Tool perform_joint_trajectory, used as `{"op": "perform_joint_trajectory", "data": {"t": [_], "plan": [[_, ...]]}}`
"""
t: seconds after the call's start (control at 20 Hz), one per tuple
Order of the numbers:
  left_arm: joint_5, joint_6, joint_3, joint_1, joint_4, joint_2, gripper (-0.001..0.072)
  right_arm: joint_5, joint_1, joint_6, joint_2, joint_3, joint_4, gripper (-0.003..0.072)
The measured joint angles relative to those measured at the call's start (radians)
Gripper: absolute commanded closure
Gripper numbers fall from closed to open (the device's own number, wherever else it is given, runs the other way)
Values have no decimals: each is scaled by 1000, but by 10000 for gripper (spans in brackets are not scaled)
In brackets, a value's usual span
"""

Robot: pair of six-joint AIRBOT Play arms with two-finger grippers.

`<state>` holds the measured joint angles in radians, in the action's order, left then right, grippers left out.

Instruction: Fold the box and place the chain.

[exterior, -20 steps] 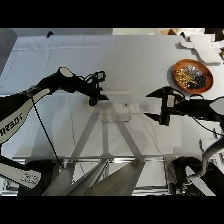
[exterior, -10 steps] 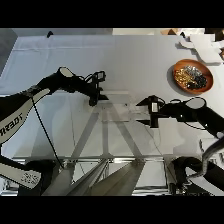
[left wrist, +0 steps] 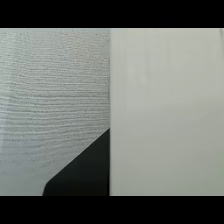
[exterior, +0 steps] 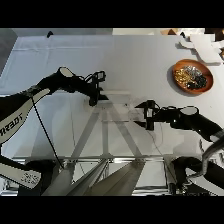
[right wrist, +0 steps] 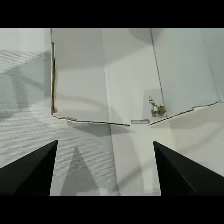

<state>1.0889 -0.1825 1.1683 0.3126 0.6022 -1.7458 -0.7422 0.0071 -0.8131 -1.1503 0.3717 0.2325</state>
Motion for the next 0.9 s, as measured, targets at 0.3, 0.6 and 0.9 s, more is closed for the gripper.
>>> {"op": "perform_joint_trajectory", "data": {"t": [0.3, 0.6, 0.9], "plan": [[0, 0, 0, 0, 0, 0, 700, 20, 50, -79, -91, -4, -172, 33], [0, 0, 0, 0, 0, 0, 700, 28, 74, -136, -140, -4, -325, 42], [0, 0, 0, 0, 0, 0, 699, 30, 77, -29, -144, -4, -367, 42]]}}
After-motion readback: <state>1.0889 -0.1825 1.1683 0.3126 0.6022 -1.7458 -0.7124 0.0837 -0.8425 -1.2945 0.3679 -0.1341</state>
